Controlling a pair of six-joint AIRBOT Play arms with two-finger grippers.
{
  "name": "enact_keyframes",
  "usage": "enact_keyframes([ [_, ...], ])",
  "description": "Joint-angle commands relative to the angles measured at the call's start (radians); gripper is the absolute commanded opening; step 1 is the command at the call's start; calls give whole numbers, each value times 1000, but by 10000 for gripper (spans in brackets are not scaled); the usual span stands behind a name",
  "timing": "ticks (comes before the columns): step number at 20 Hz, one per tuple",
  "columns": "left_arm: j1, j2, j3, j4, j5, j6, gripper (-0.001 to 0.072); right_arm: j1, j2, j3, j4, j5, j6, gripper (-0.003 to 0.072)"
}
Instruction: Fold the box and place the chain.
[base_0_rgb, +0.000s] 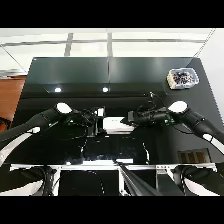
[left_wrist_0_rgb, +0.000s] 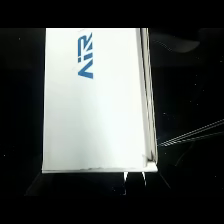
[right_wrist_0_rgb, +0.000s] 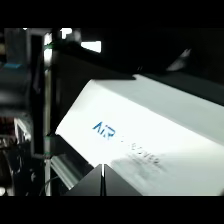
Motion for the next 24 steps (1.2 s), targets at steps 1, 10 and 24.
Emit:
enact_keyframes([
  [1,0,-1,1,0,0,0,334,1,-2,-30,20,-78,29,16],
  [10,0,-1,1,0,0,0,334,23,-16,-30,-104,-67,76,16],
  [24,0,-1,1,0,0,0,334,19,3,39,-230,45,61,16],
])
